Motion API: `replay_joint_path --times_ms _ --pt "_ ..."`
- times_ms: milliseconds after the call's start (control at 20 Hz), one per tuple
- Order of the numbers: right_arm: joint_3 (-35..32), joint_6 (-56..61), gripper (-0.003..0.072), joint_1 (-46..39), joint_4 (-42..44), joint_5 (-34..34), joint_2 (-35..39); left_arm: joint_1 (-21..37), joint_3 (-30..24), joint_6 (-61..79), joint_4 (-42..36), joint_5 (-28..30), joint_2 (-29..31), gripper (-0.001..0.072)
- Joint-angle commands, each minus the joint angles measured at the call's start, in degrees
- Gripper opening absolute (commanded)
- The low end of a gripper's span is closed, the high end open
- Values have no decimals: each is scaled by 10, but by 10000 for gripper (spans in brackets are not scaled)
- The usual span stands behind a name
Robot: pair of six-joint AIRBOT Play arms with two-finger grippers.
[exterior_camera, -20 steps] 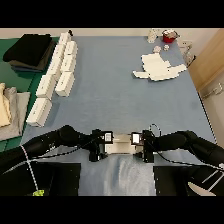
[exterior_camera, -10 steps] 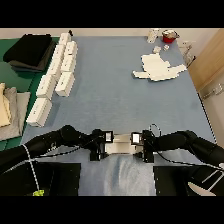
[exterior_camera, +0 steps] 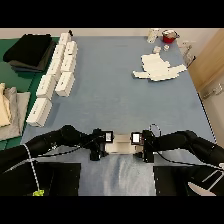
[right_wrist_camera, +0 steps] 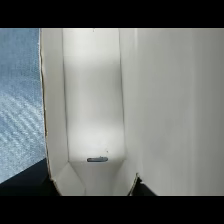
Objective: Fold the box.
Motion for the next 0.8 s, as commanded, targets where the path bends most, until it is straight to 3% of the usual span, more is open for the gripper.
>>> replay_joint_path --times_ms 0,400,450,500,750 --pt "0 0 435 0 0 1 0 0 0 13 0 -10 0 447" --pt "0 0 435 0 0 1 1 0 0 12 0 -10 0 451" --pt "0 0 435 0 0 1 1 0 0 12 0 -9 0 587" --pt "0 0 434 0 0 1 1 0 0 12 -2 -8 0 661" --pt "0 0 435 0 0 1 0 0 0 12 -3 -8 0 662"
